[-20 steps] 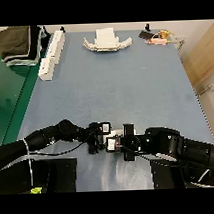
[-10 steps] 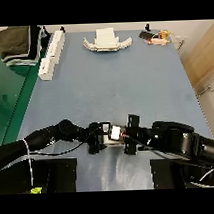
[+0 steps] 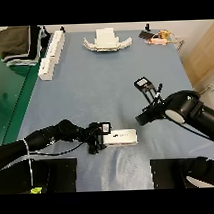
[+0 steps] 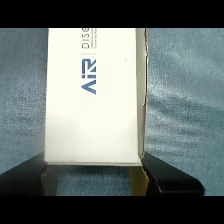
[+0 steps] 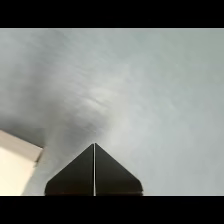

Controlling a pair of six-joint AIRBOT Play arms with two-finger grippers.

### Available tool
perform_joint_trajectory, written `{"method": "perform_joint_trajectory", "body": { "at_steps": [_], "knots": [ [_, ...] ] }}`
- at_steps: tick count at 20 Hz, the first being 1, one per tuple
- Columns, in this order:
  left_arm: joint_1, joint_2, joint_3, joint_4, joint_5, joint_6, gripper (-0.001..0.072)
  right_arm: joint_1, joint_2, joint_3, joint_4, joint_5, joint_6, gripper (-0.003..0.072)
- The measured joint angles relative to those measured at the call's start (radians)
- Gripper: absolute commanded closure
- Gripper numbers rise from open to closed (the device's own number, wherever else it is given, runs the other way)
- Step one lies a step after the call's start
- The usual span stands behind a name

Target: Fold the box.

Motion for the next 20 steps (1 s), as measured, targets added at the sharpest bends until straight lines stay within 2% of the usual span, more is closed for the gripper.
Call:
{"method": "perform_joint_trajectory", "body": {
  "at_steps": [5,10,13,17,20],
  "knots": [
    [0.000,0.000,0.001,0.000,0.001,0.000,0.0239,-0.088,-0.042,0.030,0.023,0.081,0.054,0.0681],
    [0.000,0.006,0.013,0.000,0.010,-0.015,0.0239,-0.106,-0.050,0.037,0.027,0.101,0.068,0.0681],
    [0.002,0.049,0.019,0.027,0.010,-0.058,0.0239,-0.108,-0.051,0.037,0.027,0.105,0.069,0.0681],
    [0.050,0.140,0.022,0.163,0.010,-0.242,0.0239,-0.109,-0.051,0.037,0.028,0.106,0.070,0.0681],
    [0.195,0.214,0.023,0.343,0.011,-0.528,0.0239,-0.110,-0.052,0.037,0.028,0.108,0.071,0.0681]
  ]
}}
